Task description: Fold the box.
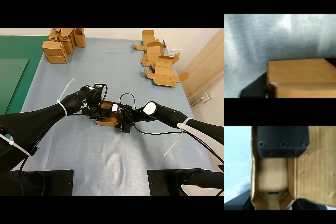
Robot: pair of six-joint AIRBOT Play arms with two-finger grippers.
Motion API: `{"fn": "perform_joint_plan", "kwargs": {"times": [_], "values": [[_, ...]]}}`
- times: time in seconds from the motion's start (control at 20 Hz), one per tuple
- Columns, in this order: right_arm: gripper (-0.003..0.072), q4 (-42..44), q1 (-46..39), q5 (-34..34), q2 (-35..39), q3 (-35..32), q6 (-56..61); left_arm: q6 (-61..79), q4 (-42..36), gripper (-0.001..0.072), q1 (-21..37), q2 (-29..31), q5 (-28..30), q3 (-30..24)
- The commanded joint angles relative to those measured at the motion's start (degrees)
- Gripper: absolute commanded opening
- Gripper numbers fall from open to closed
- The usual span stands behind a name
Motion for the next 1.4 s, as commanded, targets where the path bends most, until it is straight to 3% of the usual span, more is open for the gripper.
{"fn": "perform_joint_plan", "kwargs": {"times": [0.0,0.25,0.5,0.55,0.6,0.8,0.95,1.1,1.25,1.35], "values": [[0.0516,0.04,0.04,0.17,-0.04,0.0,0.11,1.31,0.92,0.0534,0.07,2.14,1.77,0.07],[0.0516,0.04,0.04,0.26,-0.04,0.0,0.11,4.42,1.66,0.0533,0.13,6.19,0.7,0.07],[0.0516,0.04,0.04,0.42,-0.04,0.0,0.11,19.12,2.62,0.0535,0.13,12.5,-5.38,-0.79],[0.0516,0.04,0.04,0.44,-0.04,0.0,0.11,22.53,2.62,0.0544,0.13,14.38,-5.9,-1.31],[0.0516,0.04,0.04,0.46,-0.04,0.0,0.11,26.12,2.62,0.067,0.13,16.59,-6.38,-2.03],[0.0516,0.02,0.04,0.5,-0.04,0.0,0.11,39.58,2.58,0.0671,2.43,25.83,-7.15,-8.28],[0.0516,0.02,0.04,0.5,-0.04,0.0,0.11,52.3,-6.43,0.0672,9.33,32.68,-7.3,-16.09],[0.0516,0.02,0.04,0.52,-0.04,0.0,0.11,78.97,-20.57,0.0671,18.91,39.01,-5.42,-26.08],[0.0516,0.02,0.04,0.59,-0.04,0.0,0.11,103.71,-23.43,0.067,27.82,39.47,-0.57,-33.64],[0.0516,0.02,0.04,0.59,-0.04,0.0,0.11,119.62,-24.61,0.067,30.34,36.98,1.73,-35.58]]}}
